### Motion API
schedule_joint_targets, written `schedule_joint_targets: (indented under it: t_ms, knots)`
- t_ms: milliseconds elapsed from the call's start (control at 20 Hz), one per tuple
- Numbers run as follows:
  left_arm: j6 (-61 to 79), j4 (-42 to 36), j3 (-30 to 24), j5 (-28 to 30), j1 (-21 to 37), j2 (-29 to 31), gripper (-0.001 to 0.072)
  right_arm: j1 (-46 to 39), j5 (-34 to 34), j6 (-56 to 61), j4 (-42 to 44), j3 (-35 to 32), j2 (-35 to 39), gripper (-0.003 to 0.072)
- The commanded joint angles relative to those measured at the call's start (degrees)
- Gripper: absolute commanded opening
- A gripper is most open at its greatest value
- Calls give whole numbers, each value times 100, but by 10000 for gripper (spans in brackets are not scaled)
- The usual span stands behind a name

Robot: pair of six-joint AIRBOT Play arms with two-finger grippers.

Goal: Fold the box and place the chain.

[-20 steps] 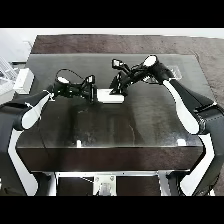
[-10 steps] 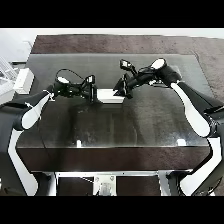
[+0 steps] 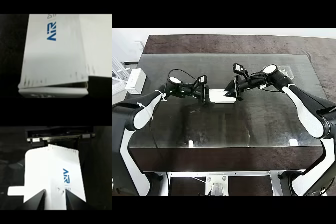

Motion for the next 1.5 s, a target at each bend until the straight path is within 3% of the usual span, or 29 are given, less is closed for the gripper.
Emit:
schedule_joint_targets:
  t_ms: [0,300,400,750,950,1250,1350,1450]
  knots:
    - [0,2,-2,2,4,0,448,-2,-17,-319,275,-260,203,298]
    - [0,2,0,2,4,0,448,-15,-282,-546,221,-426,247,266]
    - [0,2,0,2,4,0,448,-13,-302,-614,203,-424,247,215]
    - [0,2,-2,0,4,2,448,7,-275,-586,-107,-385,249,216]
    - [0,2,0,2,4,2,448,216,-245,-356,-739,-190,249,217]
    - [-11,2,0,0,4,0,448,260,-151,-247,-776,-103,249,217]
    - [-9,2,-2,0,4,0,448,260,-260,-247,-798,-103,249,280]
    - [-9,2,0,0,4,2,448,262,-396,-249,-807,-103,249,280]
